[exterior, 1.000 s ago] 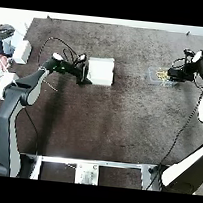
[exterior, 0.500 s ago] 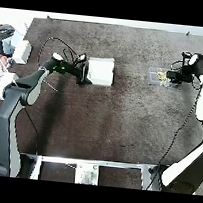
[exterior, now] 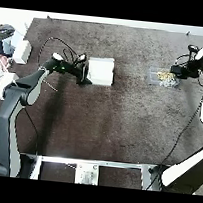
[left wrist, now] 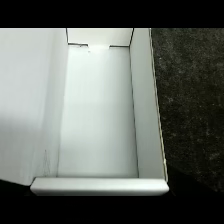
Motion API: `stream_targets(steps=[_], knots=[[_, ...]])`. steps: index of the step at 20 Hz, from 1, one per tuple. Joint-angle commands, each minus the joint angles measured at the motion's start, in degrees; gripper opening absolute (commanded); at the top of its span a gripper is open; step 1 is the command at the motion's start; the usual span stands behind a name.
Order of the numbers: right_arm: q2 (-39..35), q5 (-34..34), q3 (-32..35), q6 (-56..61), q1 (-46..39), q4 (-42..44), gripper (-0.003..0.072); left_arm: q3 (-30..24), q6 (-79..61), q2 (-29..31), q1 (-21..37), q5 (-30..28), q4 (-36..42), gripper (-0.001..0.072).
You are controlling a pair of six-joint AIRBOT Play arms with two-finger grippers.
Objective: Fold the box and place the chain.
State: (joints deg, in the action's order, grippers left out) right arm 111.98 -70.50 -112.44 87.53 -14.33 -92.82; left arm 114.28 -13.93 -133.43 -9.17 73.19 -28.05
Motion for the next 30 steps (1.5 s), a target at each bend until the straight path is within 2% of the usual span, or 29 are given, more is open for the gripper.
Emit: stream_targets(steps=[1, 7, 15, 16, 17, 18, 20, 22, 25, 26, 28, 30], knots=[[-1.27, -0.44, -0.02, 1.38, 0.02, -0.02, 0.0275, -0.02, 0.02, -0.04, 0.04, -0.15, 0.00, 0.0481], [3.26, -0.22, -0.02, 1.20, 0.02, -1.29, 0.0274, -0.02, 0.15, -0.04, 0.04, -0.15, 0.00, 0.0481], [5.05, 2.01, -0.02, 1.18, -0.92, -2.60, 0.0274, -0.02, 0.13, -0.04, 0.04, -0.17, 0.00, 0.0481], [5.09, 2.56, -0.02, 1.18, -0.92, -2.56, 0.0260, -0.02, 0.13, -0.04, 0.04, -0.20, 0.00, 0.0481], [5.11, 2.95, -0.02, 1.14, -0.92, -2.54, 0.0135, -0.02, 0.13, -0.04, 0.04, -0.17, 0.00, 0.0481], [5.14, 3.23, -0.02, 1.16, -0.92, -2.49, 0.0102, -0.02, 0.13, -0.04, 0.04, -0.20, 0.00, 0.0482], [5.11, 3.02, -0.02, 1.16, -0.92, -2.47, 0.0103, -0.02, 0.13, -0.04, 0.04, -0.20, 0.00, 0.0481], [5.14, 2.73, -0.02, 1.18, -0.92, -2.36, 0.0183, -0.02, 0.13, -0.04, 0.04, -0.20, 0.00, 0.0481], [5.18, 2.58, -0.02, 1.18, -0.92, -2.36, 0.0180, -0.02, 0.13, -0.04, 0.04, -0.17, 0.00, 0.0482], [5.29, 2.78, 0.00, 1.18, -0.92, -2.36, 0.0151, -0.02, 0.13, -0.04, 0.04, -0.17, 0.00, 0.0481], [5.57, 2.82, 0.09, 1.18, -0.92, -2.38, 0.0150, -0.02, 0.13, -0.04, 0.04, -0.20, 0.00, 0.0481], [5.64, 2.91, 0.04, 1.01, -0.92, -2.43, 0.0011, -0.02, 0.13, -0.04, 0.04, -0.20, 0.00, 0.0481]])
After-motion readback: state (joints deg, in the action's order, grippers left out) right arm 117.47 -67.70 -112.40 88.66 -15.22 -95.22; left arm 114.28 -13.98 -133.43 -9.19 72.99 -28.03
